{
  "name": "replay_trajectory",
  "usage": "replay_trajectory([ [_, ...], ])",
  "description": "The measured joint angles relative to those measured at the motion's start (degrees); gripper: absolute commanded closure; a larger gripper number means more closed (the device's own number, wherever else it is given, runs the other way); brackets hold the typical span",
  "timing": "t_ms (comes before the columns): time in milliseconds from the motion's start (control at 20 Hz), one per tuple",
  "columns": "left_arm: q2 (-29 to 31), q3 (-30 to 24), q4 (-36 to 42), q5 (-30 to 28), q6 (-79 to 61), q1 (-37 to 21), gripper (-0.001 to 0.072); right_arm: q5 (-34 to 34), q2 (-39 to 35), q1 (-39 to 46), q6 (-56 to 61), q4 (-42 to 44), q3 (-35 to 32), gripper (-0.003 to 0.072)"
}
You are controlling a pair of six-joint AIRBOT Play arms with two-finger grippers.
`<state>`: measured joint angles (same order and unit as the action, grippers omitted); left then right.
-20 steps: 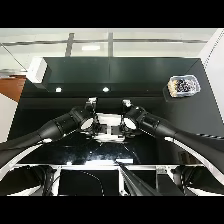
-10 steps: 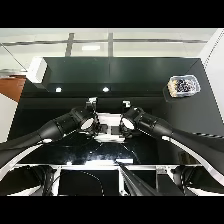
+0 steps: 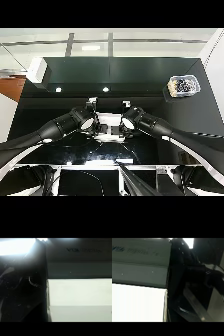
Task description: Fold the box and place the chain.
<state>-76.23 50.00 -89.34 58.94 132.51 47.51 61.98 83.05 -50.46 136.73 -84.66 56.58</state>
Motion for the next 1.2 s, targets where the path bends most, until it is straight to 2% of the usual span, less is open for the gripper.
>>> replay_trajectory([
  [50,0.0,0.0,0.0,0.0,0.02,0.0,0.0685,0.0,0.0,0.0,0.0,0.02,0.0,0.0645],
  [200,0.02,0.0,0.11,0.11,0.26,0.0,0.0686,-0.07,0.0,0.0,0.17,0.28,0.0,0.0639],
  [250,0.02,0.0,0.09,0.11,0.26,0.0,0.0686,-0.07,0.0,0.0,0.11,0.28,0.0,0.0593],
  [300,0.02,0.0,0.04,0.04,0.13,0.0,0.0685,-0.04,0.0,0.0,-0.07,0.2,0.0,0.0469],
  [350,0.0,0.0,-0.11,0.02,0.02,0.0,0.0685,0.15,0.0,0.0,-0.22,-0.07,0.07,0.0407],
  [450,0.0,-0.02,-0.22,0.04,0.02,0.0,0.0685,0.35,0.0,0.0,-0.22,-0.07,0.44,0.0405],
  [550,0.0,0.0,-0.15,0.0,0.02,0.0,0.0685,0.76,-0.17,0.07,-0.68,-0.07,1.16,0.0163],
  [900,0.0,0.0,0.02,-0.2,0.07,0.0,0.0686,5.46,-2.51,0.11,-4.11,0.0,3.67,0.0166],
  [1200,0.0,0.0,0.04,0.04,0.13,0.0,0.0685,8.63,-8.9,0.74,-9.29,0.0,4.07,0.0167],
])
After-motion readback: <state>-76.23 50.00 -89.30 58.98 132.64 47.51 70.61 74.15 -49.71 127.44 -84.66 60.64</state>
